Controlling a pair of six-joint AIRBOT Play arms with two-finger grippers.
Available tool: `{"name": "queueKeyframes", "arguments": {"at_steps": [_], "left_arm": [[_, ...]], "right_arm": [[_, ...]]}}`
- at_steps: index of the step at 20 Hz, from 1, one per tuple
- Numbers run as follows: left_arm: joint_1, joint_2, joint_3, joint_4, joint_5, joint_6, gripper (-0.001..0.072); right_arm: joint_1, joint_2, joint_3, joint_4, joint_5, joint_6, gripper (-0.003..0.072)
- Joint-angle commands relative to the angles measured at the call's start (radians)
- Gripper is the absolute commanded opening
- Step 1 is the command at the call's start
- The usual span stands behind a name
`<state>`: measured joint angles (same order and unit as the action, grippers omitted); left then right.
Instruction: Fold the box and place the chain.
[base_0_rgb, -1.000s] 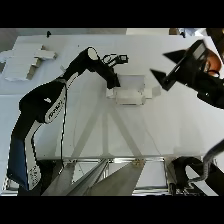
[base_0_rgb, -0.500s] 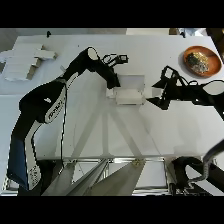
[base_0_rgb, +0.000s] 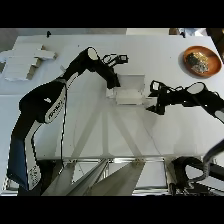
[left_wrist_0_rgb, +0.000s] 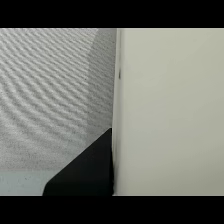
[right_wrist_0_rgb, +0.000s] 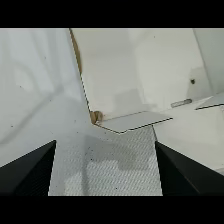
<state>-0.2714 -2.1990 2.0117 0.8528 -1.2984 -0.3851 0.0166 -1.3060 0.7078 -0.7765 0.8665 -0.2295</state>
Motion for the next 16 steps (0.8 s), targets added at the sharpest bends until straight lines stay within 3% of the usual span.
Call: {"name": "queueKeyframes", "arguments": {"at_steps": [1,11,16], "left_arm": [[0.000,0.000,0.000,0.000,0.000,0.000,0.0017],[0.000,0.000,0.000,0.000,0.000,0.000,0.0017],[0.000,0.000,0.000,0.000,0.000,0.000,0.0017]], "right_arm": [[0.001,-0.077,0.000,0.027,-0.077,-0.091,0.0685],[0.006,-0.106,0.002,0.330,-0.172,-0.304,0.0685],[0.006,-0.106,0.020,0.344,-0.152,-0.306,0.0685]]}}
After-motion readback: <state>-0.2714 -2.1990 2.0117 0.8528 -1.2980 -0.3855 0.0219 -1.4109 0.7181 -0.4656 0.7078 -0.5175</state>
